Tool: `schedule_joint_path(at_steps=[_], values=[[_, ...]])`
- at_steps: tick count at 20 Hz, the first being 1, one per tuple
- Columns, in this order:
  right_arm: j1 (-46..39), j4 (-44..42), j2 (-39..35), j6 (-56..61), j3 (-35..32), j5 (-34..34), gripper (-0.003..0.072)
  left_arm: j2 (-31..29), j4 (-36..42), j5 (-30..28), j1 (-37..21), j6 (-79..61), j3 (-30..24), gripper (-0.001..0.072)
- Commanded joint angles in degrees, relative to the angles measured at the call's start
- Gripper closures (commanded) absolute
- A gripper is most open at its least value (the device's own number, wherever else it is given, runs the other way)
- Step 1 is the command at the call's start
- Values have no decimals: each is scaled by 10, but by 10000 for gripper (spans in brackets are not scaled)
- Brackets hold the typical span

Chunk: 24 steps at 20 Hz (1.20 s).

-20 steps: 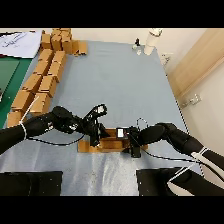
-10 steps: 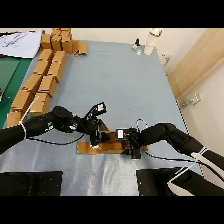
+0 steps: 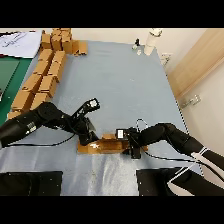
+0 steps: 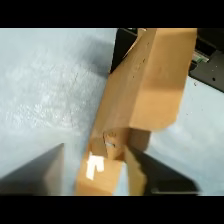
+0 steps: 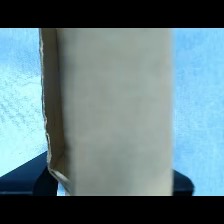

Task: Fold the box.

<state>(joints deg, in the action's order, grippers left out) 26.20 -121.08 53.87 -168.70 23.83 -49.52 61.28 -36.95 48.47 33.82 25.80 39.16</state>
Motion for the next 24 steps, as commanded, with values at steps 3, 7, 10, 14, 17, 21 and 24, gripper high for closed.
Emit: schedule_joint_path(at_steps=[3, 7, 10, 14, 17, 21, 24], values=[[0, 0, 0, 0, 0, 0, 170, -41, -63, 131, 18, 302, -14, 697], [0, 0, 0, 0, 0, 0, 170, -38, 152, 30, 109, 310, -59, 698], [0, 0, 0, 0, 0, 0, 170, -21, 254, -119, 161, 276, -61, 698], [0, 0, 0, 1, 0, 0, 171, 21, 297, -240, 164, 246, -61, 698], [0, 0, 0, 0, 0, 0, 170, 33, 297, -330, 165, 242, -61, 698], [0, 0, 0, 1, 0, 0, 171, 39, 297, -388, 164, 232, -61, 698], [0, 0, 0, 1, 0, 0, 171, 61, 289, -398, 164, 231, -60, 698]])
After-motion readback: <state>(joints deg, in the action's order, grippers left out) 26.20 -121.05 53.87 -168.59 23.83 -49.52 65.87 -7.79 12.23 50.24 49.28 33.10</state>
